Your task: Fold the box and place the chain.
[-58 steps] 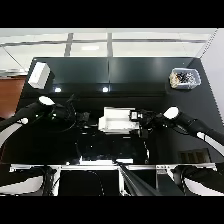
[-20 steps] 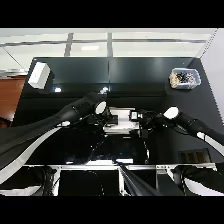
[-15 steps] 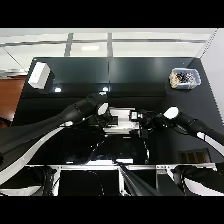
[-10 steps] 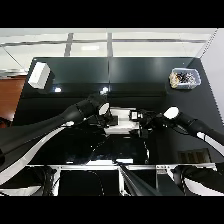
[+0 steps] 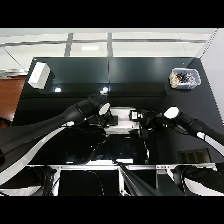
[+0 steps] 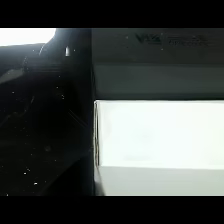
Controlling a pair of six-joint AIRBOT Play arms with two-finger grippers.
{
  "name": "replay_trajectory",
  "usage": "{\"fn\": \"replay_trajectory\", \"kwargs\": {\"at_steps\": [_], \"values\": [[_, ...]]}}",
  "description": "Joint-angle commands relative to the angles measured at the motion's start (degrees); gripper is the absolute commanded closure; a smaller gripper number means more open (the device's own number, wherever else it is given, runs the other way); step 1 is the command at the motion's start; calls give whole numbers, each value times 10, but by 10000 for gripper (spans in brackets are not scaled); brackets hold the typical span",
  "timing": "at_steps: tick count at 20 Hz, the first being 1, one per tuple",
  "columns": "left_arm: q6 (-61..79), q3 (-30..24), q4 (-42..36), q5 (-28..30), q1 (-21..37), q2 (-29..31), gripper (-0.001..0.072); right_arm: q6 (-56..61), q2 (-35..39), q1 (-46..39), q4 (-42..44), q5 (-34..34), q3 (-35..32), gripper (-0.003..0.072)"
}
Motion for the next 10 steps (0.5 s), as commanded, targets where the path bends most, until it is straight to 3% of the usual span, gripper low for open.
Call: {"fn": "replay_trajectory", "kwargs": {"at_steps": [1, 9, 10], "values": [[-3, 1, -2, 3, 0, 0, 688, 0, 0, 1, 0, 0, 0, 489], [-3, 1, -4, -12, 0, 0, 687, 0, 0, 1, 1, 1, 0, 486], [-3, 1, -4, -13, 0, 0, 687, 22, 1, 1, 1, 1, 0, 201]]}}
